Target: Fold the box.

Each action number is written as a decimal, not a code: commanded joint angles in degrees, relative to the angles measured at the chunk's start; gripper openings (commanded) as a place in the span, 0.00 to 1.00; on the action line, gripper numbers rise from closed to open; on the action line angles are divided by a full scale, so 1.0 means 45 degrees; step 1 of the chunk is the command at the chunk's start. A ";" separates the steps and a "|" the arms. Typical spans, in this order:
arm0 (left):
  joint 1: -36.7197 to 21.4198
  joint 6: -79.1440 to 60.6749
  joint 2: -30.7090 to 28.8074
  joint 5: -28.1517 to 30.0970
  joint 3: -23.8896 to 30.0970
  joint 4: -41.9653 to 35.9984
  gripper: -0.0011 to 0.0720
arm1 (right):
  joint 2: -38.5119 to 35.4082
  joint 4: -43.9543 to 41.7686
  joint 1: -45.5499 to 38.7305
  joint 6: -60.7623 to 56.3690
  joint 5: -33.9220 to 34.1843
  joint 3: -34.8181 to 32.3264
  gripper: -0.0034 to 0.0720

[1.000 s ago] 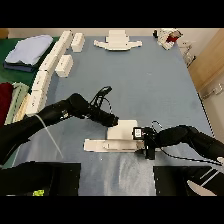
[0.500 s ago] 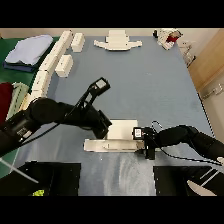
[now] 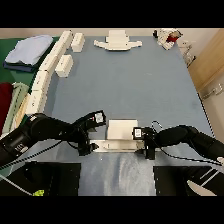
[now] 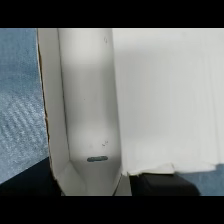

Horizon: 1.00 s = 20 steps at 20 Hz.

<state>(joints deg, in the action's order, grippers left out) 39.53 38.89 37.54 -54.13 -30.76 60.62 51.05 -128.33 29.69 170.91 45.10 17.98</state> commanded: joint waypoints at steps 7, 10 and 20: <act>-0.0495 -0.6232 0.2404 0.2016 0.1705 -0.3585 0.92 | -0.0010 -0.0005 0.0010 -0.0005 0.0000 0.0010 0.69; -0.0495 -0.6815 0.3206 0.2861 0.1700 -0.4308 0.92 | -0.0010 -0.0005 0.0010 -0.0005 -0.0005 0.0010 0.69; -0.0364 -0.9204 0.3813 0.3118 0.1676 -0.6747 0.13 | -0.0010 -0.0005 0.0010 -0.0005 -0.0005 0.0010 0.69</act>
<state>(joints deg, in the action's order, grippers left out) 37.87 -0.25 54.26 -41.01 -23.22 33.04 51.05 -128.33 29.71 170.91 45.10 17.98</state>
